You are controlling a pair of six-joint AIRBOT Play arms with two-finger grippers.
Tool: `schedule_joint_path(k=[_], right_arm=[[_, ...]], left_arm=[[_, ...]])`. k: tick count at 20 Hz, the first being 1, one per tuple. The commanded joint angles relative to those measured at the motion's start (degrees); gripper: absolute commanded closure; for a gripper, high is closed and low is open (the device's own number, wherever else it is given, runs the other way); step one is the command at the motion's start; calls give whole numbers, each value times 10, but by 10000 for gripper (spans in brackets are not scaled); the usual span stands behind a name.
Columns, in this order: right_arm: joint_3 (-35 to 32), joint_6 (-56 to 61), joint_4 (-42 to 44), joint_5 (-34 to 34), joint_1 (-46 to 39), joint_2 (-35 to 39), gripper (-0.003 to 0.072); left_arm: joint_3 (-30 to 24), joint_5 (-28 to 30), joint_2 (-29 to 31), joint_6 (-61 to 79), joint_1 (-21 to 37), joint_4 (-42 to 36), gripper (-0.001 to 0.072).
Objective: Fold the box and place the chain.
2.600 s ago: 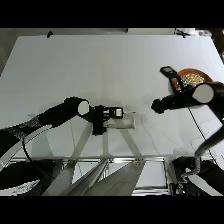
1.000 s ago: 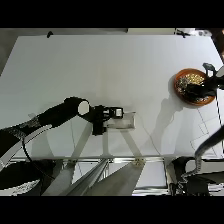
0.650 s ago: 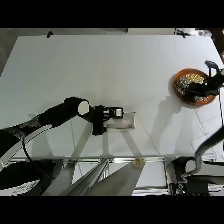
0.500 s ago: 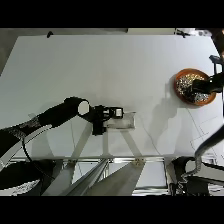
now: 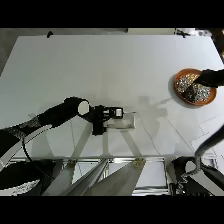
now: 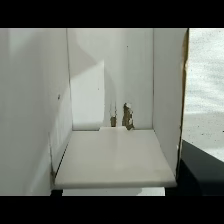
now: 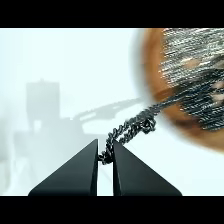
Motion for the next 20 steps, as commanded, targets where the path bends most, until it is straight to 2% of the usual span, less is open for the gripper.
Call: schedule_joint_path(k=[1,4,6,13,20], right_arm=[[-45,-6,25,35,53,48,668],[-114,-4,28,23,149,72,668],[-132,5,27,17,212,76,668],[-132,90,30,-35,409,79,668],[-132,154,29,-116,542,77,668]], left_arm=[[0,0,0,0,0,0,499],[0,0,0,0,0,0,499],[0,0,0,0,0,0,499],[0,0,0,0,0,0,499],[0,0,0,0,0,0,499]])
